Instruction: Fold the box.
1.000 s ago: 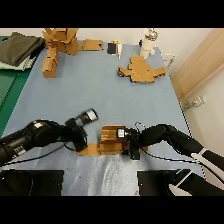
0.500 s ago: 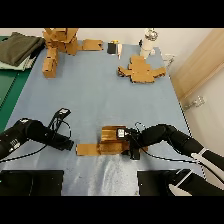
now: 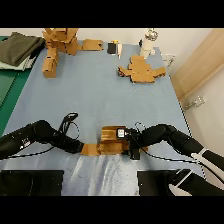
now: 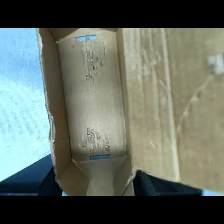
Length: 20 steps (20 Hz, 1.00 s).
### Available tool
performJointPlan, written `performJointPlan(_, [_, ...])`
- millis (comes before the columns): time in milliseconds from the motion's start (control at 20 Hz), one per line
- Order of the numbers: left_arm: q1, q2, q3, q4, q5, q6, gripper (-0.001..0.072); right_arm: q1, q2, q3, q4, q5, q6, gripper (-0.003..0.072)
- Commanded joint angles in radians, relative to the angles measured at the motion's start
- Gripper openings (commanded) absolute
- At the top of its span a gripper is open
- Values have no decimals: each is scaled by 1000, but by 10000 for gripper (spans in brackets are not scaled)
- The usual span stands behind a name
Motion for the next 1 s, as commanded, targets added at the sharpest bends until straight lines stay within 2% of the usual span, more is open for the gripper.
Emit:
performJointPlan(0, [-3,-3,2,-84,8,57,9,0,0,0,0,0,0,558])
performJointPlan(450, [-3,4,4,-89,15,58,9,0,0,0,0,0,0,558])
performJointPlan(750, [-3,4,2,-227,9,174,9,0,0,0,0,0,0,558])
performJointPlan(950, [-3,4,2,-241,-5,184,9,0,0,0,0,0,0,558])
